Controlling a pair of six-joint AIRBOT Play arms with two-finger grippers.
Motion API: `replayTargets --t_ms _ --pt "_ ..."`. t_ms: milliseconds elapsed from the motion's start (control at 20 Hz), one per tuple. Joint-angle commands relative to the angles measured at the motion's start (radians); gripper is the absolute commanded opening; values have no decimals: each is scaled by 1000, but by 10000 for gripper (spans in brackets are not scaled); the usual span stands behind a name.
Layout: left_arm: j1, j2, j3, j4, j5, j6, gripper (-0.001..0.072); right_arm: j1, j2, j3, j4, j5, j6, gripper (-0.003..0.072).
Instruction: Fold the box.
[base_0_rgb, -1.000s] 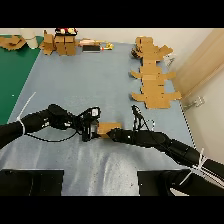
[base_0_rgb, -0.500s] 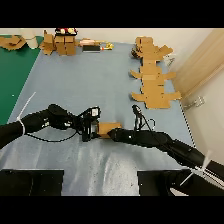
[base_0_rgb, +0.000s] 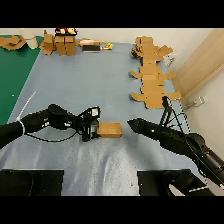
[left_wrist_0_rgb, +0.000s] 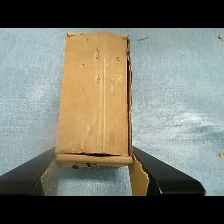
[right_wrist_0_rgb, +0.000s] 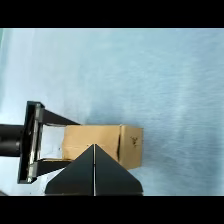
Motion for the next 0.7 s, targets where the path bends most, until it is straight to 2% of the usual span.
replayTargets --t_ms 0,400,500,650 --pt "0 -1 1 0 0 1 541 -32 27 1 -94 -37 87 2" --pt "-1 0 1 -9 0 1 541 -32 27 1 -130 -37 147 2" --pt "0 3 1 -47 -1 -4 540 -32 26 1 -163 -37 184 2" --pt "2 66 1 -50 54 -102 527 -32 27 1 -196 -37 225 2"
